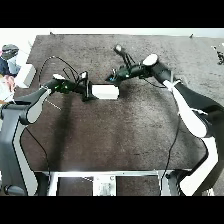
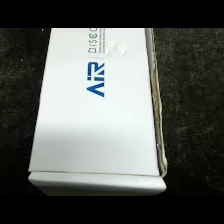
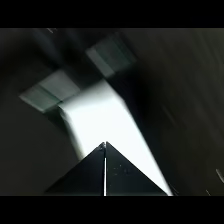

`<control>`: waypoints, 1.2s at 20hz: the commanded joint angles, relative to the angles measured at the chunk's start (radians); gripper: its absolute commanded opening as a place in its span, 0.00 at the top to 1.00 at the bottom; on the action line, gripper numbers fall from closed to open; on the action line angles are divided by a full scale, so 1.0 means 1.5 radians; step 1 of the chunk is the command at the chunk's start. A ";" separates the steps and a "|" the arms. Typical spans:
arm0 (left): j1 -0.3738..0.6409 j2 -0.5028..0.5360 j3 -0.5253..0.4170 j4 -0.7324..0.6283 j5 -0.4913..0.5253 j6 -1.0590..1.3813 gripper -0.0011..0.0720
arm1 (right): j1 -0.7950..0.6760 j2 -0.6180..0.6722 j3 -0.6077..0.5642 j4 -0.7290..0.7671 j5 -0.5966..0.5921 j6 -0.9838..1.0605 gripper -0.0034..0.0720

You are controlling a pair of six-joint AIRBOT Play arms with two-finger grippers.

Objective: Fold the box and place the chain.

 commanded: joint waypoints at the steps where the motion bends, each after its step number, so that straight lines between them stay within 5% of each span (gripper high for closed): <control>1: 0.000 0.000 0.000 0.000 0.001 0.000 0.61 | -0.005 0.109 -0.020 0.023 -0.013 0.045 0.94; 6: 0.000 0.000 0.000 0.000 0.001 0.000 0.61 | -0.015 0.355 -0.239 0.013 -0.150 0.052 0.94; 11: 0.000 0.000 0.000 0.000 0.000 0.000 0.61 | -0.040 0.684 -0.621 0.013 -0.478 0.051 0.94; 15: 0.000 0.000 0.000 -0.004 0.001 0.001 0.61 | -0.041 0.869 -0.861 0.013 -0.635 0.051 0.94; 18: 0.000 0.000 0.000 -0.005 0.000 0.000 0.61 | -0.041 0.928 -0.956 0.013 -0.669 0.051 0.94; 23: 0.000 0.000 0.000 -0.019 -0.004 -0.006 0.63 | -0.040 0.935 -0.980 0.013 -0.669 0.051 0.94; 24: 0.001 0.003 0.001 -0.024 -0.005 -0.022 0.97 | -0.040 0.935 -0.980 0.013 -0.669 0.051 0.94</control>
